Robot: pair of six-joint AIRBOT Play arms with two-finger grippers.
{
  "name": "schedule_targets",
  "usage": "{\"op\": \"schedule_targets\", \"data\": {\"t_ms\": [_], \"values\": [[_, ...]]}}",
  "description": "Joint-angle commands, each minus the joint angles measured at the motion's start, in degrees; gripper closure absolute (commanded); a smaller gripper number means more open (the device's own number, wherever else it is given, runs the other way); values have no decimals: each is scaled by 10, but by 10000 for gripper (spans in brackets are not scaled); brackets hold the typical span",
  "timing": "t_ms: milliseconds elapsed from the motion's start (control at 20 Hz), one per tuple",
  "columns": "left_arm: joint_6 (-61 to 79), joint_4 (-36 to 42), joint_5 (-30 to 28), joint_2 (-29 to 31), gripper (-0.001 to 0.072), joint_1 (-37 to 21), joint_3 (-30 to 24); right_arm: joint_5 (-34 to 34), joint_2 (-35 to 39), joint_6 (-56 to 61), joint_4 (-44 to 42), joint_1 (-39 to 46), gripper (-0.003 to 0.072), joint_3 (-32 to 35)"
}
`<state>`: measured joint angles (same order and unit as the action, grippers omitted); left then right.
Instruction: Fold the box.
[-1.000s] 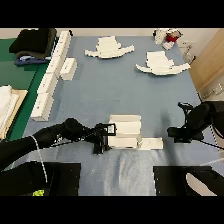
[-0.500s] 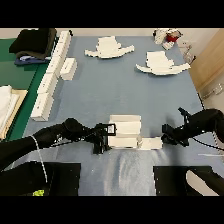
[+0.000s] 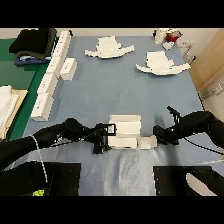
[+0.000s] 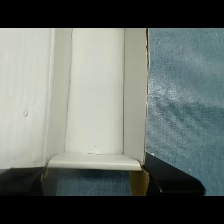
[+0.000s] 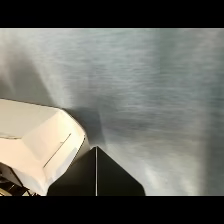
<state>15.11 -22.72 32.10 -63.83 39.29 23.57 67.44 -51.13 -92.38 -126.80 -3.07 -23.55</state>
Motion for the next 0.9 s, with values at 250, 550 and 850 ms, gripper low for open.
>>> {"op": "schedule_targets", "data": {"t_ms": [250,550,850], "values": [[0,0,0,0,113,0,0,-7,43,-11,-32,-62,458,-44],[0,0,0,0,113,0,0,-45,31,1,-26,-127,358,-43],[0,0,0,0,113,0,0,-102,-26,127,64,-247,359,-78]]}}
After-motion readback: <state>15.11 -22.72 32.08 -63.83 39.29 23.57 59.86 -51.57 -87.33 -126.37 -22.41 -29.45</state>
